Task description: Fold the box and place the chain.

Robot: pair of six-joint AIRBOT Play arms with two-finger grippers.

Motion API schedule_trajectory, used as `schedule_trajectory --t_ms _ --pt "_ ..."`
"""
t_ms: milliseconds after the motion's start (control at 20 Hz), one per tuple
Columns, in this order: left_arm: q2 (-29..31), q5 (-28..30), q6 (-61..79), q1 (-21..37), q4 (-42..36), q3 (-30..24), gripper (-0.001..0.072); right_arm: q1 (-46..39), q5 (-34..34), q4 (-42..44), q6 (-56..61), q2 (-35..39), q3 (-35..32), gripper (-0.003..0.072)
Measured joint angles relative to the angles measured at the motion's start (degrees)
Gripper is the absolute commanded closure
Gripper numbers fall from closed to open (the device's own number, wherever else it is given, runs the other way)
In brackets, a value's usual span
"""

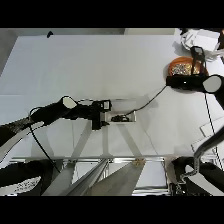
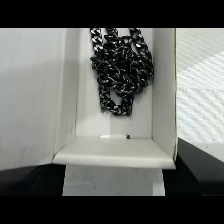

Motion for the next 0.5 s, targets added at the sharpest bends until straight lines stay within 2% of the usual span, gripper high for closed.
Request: schedule_trajectory --t_ms 300,500 --pt "0.00 0.00 0.00 0.00 0.00 0.00 0.0578 3.19 10.95 1.18 -2.49 15.69 0.00 0.0677" --pt "0.00 0.00 0.00 0.00 0.00 0.00 0.0578 3.80 14.82 8.39 -6.23 25.22 0.00 0.0677"
